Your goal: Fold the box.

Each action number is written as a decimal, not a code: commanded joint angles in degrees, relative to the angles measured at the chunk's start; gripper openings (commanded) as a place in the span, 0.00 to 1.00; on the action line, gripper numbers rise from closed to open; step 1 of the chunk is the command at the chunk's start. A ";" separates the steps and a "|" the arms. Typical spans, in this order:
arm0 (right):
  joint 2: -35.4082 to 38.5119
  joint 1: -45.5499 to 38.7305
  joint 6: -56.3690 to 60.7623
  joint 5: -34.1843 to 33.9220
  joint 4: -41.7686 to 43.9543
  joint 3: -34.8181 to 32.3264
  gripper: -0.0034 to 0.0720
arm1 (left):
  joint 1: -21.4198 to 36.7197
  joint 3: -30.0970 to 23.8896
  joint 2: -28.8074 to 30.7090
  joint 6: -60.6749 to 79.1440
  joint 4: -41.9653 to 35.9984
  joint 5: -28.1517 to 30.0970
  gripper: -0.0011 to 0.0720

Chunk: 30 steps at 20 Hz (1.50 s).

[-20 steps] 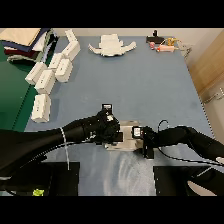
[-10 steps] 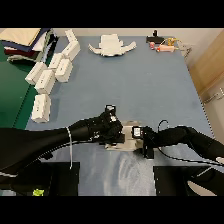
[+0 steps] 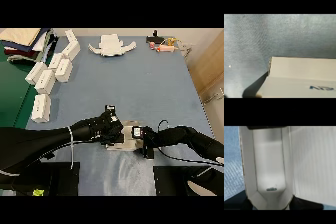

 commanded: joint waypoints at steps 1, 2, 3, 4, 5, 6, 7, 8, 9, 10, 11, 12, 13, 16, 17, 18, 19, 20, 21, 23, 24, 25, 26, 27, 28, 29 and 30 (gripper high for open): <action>0.00 0.00 0.00 0.02 0.00 0.04 0.71 | 0.02 0.13 0.39 -0.11 -0.96 -0.39 0.76; 0.00 0.00 0.00 0.02 0.00 0.04 0.71 | 0.09 0.39 0.39 -0.09 -0.96 -0.42 0.86; 0.00 0.00 0.00 0.02 0.00 0.04 0.71 | 0.11 0.74 0.39 -0.09 -0.94 -0.44 0.86; 0.00 0.00 0.00 0.02 0.00 0.04 0.71 | 0.11 1.07 0.37 -0.11 -0.90 -0.48 0.86; 0.00 0.00 0.00 0.02 0.00 0.04 0.71 | 0.13 1.27 0.37 -0.11 -0.81 -0.31 0.86; 0.00 0.00 0.00 0.02 0.00 0.04 0.71 | 0.13 1.38 0.37 -0.11 -0.70 -0.37 0.86; 0.00 0.00 0.00 0.02 0.00 0.04 0.71 | 0.13 1.51 0.39 -0.11 -0.83 -0.48 0.86; 0.00 0.00 0.00 0.02 0.00 0.04 0.71 | 0.13 1.92 0.39 -0.11 -1.05 -1.36 0.86; 0.00 0.00 0.00 0.02 0.00 0.04 0.71 | 0.13 2.95 0.39 0.07 -1.09 -3.63 0.86; 0.00 0.00 0.00 0.02 0.00 0.04 0.71 | 0.15 4.48 0.39 0.66 -0.87 -6.67 0.87; 0.00 0.00 0.00 0.02 0.00 0.04 0.71 | 0.15 6.49 0.39 2.25 -0.39 -10.36 0.87; 0.00 0.00 0.00 0.02 0.00 0.04 0.71 | 0.20 8.66 0.39 4.15 0.35 -14.03 0.87; 0.00 0.00 0.00 0.02 0.00 0.04 0.71 | 0.28 10.62 0.39 5.73 1.07 -17.40 0.87; 0.00 0.00 0.00 0.02 0.00 0.04 0.71 | 0.46 15.63 0.37 9.46 2.34 -25.38 0.83; 0.00 0.00 0.00 0.04 0.00 0.04 0.71 | 0.44 16.48 0.37 9.42 2.32 -25.81 0.83; 0.00 0.00 0.00 0.02 0.00 0.04 0.71 | 0.42 16.92 0.37 9.38 2.23 -25.07 0.82; 0.00 0.00 0.00 0.02 0.00 0.04 0.71 | 0.42 17.00 0.37 9.64 1.99 -24.35 0.38; 0.00 0.00 0.00 0.02 0.00 0.04 0.71 | 0.42 17.00 0.37 14.32 1.86 -24.39 0.03; 0.00 0.00 0.00 0.02 0.00 0.04 0.71 | 0.44 17.00 0.39 18.01 1.68 -25.05 0.03; 0.00 0.00 0.00 0.02 0.00 0.04 0.71 | 0.48 16.98 1.18 25.05 1.81 -25.88 0.03; 0.00 0.00 0.00 0.02 0.00 0.04 0.71 | 0.52 16.98 2.25 28.98 1.92 -25.40 0.03; 0.00 0.00 0.00 0.02 0.00 0.04 0.71 | 1.09 16.90 3.63 32.50 1.84 -24.92 0.03; 0.00 0.00 0.00 0.02 0.00 0.04 0.71 | 2.01 16.17 5.79 35.78 1.81 -23.80 0.03; 0.02 0.00 0.00 0.02 0.00 0.04 0.71 | 3.23 14.84 8.31 38.69 1.62 -22.47 0.03; 0.00 0.00 0.00 0.02 0.00 0.04 0.71 | 4.96 12.72 11.45 42.10 1.31 -21.03 0.03; 0.00 0.00 0.00 0.02 0.00 0.04 0.71 | 6.93 10.10 14.67 45.42 0.42 -19.52 0.03; 0.00 0.00 0.00 0.02 0.00 0.04 0.71 | 9.51 6.69 18.40 50.38 -1.73 -17.42 0.03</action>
